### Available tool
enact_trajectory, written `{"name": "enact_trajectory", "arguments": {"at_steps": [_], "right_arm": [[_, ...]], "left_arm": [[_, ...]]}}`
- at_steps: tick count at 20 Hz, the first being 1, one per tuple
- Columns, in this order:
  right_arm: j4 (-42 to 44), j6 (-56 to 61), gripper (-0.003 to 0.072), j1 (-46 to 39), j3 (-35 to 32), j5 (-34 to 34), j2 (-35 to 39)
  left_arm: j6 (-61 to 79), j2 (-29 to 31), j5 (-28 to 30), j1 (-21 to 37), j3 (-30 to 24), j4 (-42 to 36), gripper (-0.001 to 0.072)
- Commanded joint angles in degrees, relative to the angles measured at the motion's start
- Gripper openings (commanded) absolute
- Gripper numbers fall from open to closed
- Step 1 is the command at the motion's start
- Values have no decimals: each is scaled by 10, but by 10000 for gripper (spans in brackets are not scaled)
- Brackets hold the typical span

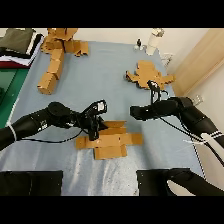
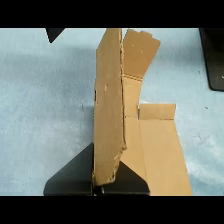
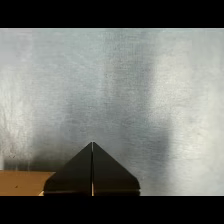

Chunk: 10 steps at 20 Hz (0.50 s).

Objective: Fold the box.

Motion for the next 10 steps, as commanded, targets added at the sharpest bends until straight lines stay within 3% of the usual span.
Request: {"name": "enact_trajectory", "arguments": {"at_steps": [1, 4, 7, 10], "right_arm": [[-4, 2, 1, 0, 0, -14, 0], [-4, 2, 1, 0, 0, -10, 0], [2, 2, 1, 0, 0, -9, 0], [3, 2, 1, 0, 0, -2, 0]], "left_arm": [[41, 20, 10, 5, -39, -29, 10], [169, 19, -37, 2, -55, -88, 12], [202, 16, -35, 0, -55, -91, 12], [258, 0, -32, 0, -55, -186, 12]]}}
